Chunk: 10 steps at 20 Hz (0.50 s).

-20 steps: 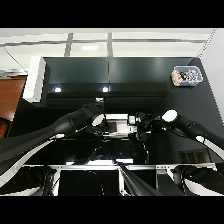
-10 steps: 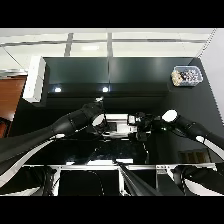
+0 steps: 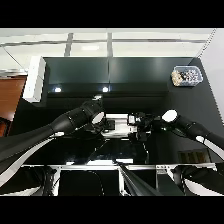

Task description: Fold the box and place the chain.

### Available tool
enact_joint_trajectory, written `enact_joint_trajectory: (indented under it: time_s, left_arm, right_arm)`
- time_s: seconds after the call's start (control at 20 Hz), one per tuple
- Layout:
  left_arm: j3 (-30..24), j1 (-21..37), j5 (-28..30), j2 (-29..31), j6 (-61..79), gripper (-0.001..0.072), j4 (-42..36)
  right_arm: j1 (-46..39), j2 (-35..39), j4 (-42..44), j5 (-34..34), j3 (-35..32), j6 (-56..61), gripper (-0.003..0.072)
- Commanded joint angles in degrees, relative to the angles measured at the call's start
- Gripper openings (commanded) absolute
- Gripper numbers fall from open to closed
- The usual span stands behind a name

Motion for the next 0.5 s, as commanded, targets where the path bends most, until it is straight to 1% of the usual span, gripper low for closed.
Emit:
enact_joint_trajectory:
  time_s: [0.0, 0.15, 0.2, 0.25, 0.45]
  left_arm:
    - [0.09, -0.09, 0.44, -0.26, -0.04, 0.0219, 0.28]
    - [0.66, -0.24, 1.64, -1.81, 0.11, 0.022, -0.59]
    - [1.11, -0.24, 1.27, -2.38, 0.24, 0.0164, -0.66]
    - [1.4, -0.24, 1.16, -2.56, 0.7, 0.0023, -0.66]
    - [1.53, -0.24, 0.48, -2.49, 1.53, 0.0023, -0.63]
  right_arm:
    - [0.02, -0.02, -0.02, 0.04, -0.02, 0.0, 0.0198]
    - [0.04, -0.02, -0.02, 0.04, -0.02, 0.0, 0.0198]
    - [0.04, -0.02, -0.02, 0.07, -0.02, 0.0, 0.0198]
    - [0.04, -0.02, -0.02, 0.04, -0.02, 0.0, 0.0198]
    - [0.04, -0.02, -0.02, 0.04, -0.02, 0.0, 0.0198]
